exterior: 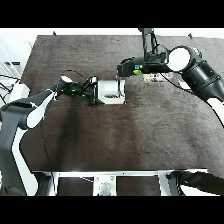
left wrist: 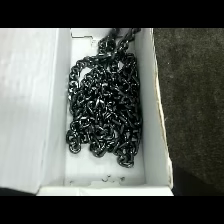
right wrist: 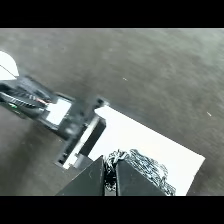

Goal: Fold the box and place the chain.

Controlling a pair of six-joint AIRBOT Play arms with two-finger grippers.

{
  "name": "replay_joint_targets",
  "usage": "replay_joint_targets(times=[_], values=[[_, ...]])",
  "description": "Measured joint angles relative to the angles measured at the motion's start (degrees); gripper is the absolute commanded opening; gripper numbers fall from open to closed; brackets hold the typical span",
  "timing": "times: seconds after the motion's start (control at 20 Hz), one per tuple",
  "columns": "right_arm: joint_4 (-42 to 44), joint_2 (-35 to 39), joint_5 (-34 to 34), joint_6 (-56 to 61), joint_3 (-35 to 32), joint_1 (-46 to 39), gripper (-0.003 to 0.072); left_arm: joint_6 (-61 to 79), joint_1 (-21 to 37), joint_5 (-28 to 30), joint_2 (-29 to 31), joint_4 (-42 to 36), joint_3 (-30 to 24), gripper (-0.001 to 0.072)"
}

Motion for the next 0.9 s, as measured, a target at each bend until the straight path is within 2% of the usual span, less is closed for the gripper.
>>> replay_joint_targets(times=[0.35, 0.65, 0.9], values=[[1.36, 0.11, -6.95, -0.04, 1.31, 2.14, 0.0002, 0.00, 0.00, 0.00, 0.00, 0.00, 0.00, 0.0279], [1.66, 0.11, -9.38, -1.11, 3.93, 2.67, 0.0002, 0.00, 0.00, -0.02, 0.00, 0.00, 0.00, 0.0279], [0.61, -0.04, -9.88, -1.38, 0.11, 2.69, 0.0002, 0.00, 0.00, -0.02, 0.00, 0.00, 0.00, 0.0279]])
